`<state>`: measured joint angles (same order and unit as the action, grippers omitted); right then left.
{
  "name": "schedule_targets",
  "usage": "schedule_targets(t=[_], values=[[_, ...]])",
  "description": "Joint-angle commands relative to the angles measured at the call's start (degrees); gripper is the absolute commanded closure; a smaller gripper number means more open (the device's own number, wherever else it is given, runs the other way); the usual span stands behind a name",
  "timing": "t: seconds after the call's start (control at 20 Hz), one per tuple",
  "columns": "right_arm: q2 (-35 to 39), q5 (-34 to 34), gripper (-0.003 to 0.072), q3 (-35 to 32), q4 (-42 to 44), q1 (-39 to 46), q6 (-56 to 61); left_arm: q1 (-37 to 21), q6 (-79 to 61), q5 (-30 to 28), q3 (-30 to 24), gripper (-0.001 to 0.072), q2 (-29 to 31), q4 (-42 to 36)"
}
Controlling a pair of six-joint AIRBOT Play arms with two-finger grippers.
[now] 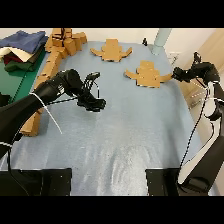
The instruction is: Fold the box.
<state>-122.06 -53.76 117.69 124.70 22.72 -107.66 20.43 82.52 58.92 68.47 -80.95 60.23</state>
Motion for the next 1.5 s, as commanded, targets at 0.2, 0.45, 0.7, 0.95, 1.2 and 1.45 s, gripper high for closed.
schedule_targets(t=[0.2, 0.45, 0.7, 0.95, 1.2, 1.45], values=[[2.08, -5.99, 0.0683, 0.07, 4.39, -0.72, -2.89, -0.07, 0.0, -0.02, 0.07, 0.0698, -0.02, 0.0], [10.27, -11.32, 0.0688, -6.58, 4.52, -2.43, -2.86, -0.07, 0.0, -0.02, 0.07, 0.0698, -0.02, 0.0], [26.08, -7.19, 0.0688, -30.4, 4.09, -5.22, -3.41, -0.07, 0.0, -0.02, 0.07, 0.0698, -0.02, 0.0], [46.34, -4.28, 0.0688, -57.11, 2.95, -8.09, -0.76, -0.07, 0.0, -0.02, 0.07, 0.0698, -0.02, 0.0], [67.91, -5.51, 0.0688, -78.23, -2.34, -11.76, 6.21, -0.07, 0.0, -0.02, 0.07, 0.0698, -0.02, 0.0], [79.1, -9.29, 0.0679, -88.13, -7.56, -11.78, 10.21, -0.07, 0.0, -0.02, 0.07, 0.0698, -0.02, 0.0]])
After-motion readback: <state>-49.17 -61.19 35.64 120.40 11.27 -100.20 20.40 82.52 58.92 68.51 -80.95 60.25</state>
